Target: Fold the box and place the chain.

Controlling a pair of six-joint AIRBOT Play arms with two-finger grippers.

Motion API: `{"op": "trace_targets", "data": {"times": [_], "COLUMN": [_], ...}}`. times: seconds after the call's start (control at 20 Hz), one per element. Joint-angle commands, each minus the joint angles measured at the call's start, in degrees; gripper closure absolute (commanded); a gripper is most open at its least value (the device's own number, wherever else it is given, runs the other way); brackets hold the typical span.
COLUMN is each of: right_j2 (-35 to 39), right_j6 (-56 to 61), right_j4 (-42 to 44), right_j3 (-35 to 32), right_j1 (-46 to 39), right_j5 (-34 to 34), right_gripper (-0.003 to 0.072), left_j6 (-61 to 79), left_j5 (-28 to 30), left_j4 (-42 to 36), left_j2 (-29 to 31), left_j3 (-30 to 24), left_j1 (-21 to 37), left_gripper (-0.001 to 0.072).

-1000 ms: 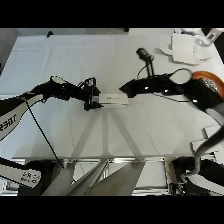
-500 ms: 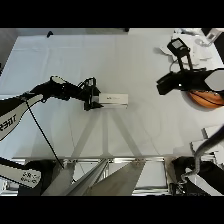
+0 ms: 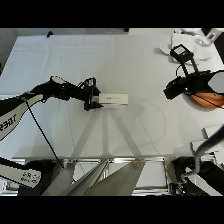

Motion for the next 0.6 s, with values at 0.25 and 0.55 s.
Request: {"op": "trace_targets", "data": {"times": [0.25, 0.55], "right_j2": [0.07, 0.07], "right_j6": [0.22, 0.22], "right_j4": [-0.5, -0.5], "right_j3": [0.04, 0.04], "right_j1": [-0.04, -0.04], "right_j5": [0.33, 0.33], "right_gripper": [0.0675, 0.0675], "left_j6": [0.02, 0.0], "left_j5": [-0.2, -0.24], "left_j4": [-0.15, -0.13], "left_j2": [0.02, 1.49], "left_j3": [0.04, 0.04], "left_j1": [0.0, 0.0], "left_gripper": [0.0557, 0.0702]}}
